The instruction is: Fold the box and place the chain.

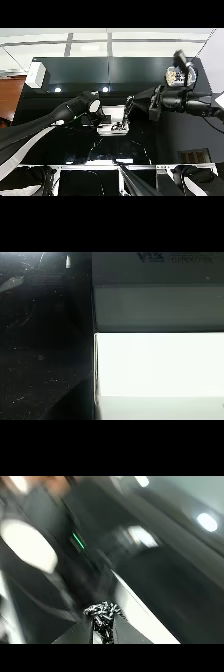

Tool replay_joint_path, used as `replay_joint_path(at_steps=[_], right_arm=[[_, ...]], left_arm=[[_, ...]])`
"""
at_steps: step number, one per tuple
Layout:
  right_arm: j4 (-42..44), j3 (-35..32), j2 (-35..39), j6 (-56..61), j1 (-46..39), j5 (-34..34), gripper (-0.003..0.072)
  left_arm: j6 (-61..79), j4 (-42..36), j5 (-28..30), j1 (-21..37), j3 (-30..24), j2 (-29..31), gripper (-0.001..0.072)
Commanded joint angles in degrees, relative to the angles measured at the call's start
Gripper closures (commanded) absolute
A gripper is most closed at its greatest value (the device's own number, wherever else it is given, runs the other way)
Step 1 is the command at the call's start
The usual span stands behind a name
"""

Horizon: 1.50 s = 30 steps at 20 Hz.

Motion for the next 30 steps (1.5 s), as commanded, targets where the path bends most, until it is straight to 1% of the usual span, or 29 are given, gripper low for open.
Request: replay_joint_path(at_steps=[1, 2, 6, 8, 11, 12, 13, 14, 15, 17, 20, 22, 23, 24, 25, 26, 27, 30], right_arm=[[11.26, 0.39, 0.26, 0.55, -0.02, -1.31, 0.0672], [9.31, 0.35, 0.09, 1.33, -0.02, -1.25, 0.0672], [-6.19, -1.51, -2.64, 12.11, 3.50, -1.11, 0.0670], [-8.83, -2.67, -6.10, 13.86, 6.82, -1.75, 0.0671], [-9.40, -2.82, -12.15, 13.88, 10.58, -5.40, 0.0669], [-9.42, -2.82, -13.53, 13.90, 10.67, -6.23, 0.0640], [-9.70, -2.82, -14.43, 14.36, 10.58, -7.19, 0.0393], [-10.73, -2.80, -14.47, 14.40, 10.40, -7.82, 0.0280], [-12.26, -2.64, -14.27, 14.40, 9.75, -7.69, 0.0280], [-15.04, -2.23, -13.92, 14.43, 6.56, -5.27, 0.0281], [-15.19, -2.23, -13.44, 14.53, 0.33, -0.81, 0.0282], [-15.50, -2.23, -13.46, 14.51, -2.01, 2.25, 0.0281], [-15.65, -2.23, -13.46, 14.49, -2.64, 3.39, 0.0281], [-15.65, -2.23, -13.44, 14.45, -2.95, 4.13, 0.0281], [-15.74, -2.23, -13.46, 14.45, -3.02, 4.70, 0.0281], [-16.06, -2.23, -13.46, 14.45, -2.99, 4.96, 0.0281], [-16.39, -2.25, -13.46, 14.47, -2.99, 4.94, 0.0282], [-16.61, -2.23, -13.46, 14.45, -3.02, 4.31, 0.0281]], left_arm=[[0.00, 0.02, 0.04, 0.02, 0.00, 0.02, 0.0681], [0.00, 0.02, 0.04, 0.02, 0.00, 0.02, 0.0681], [0.02, 0.02, 0.04, 0.02, 0.00, 0.02, 0.0681], [0.00, 0.02, 0.04, 0.02, 0.00, 0.02, 0.0681], [0.00, 0.02, 0.09, 0.02, 0.00, 0.02, 0.0681], [0.00, 0.02, 0.09, 0.02, 0.00, 0.02, 0.0681], [0.00, 0.02, 0.09, 0.02, 0.00, 0.02, 0.0681], [0.00, 0.02, 0.09, 0.02, 0.00, 0.02, 0.0681], [0.00, 0.02, 0.09, 0.02, 0.00, 0.02, 0.0681], [0.00, 0.04, 0.02, 0.02, 0.00, 0.02, 0.0681], [0.07, 0.20, 0.09, 0.02, 0.02, 0.02, 0.0680], [0.07, 0.22, -1.22, 0.02, 0.90, 0.31, 0.0678], [0.09, 0.70, -1.88, -0.02, 1.53, 0.98, 0.0649], [0.39, 1.36, -1.79, -0.11, 1.97, 2.16, 0.0525], [1.49, 2.67, -1.66, -0.28, 2.16, 4.15, 0.0340], [3.13, 4.33, -1.79, -0.70, 2.16, 6.38, 0.0214], [4.44, 6.25, -2.56, -1.20, 2.16, 8.94, 0.0191], [9.81, 9.92, -6.71, -1.33, 1.64, 16.63, 0.0191]])
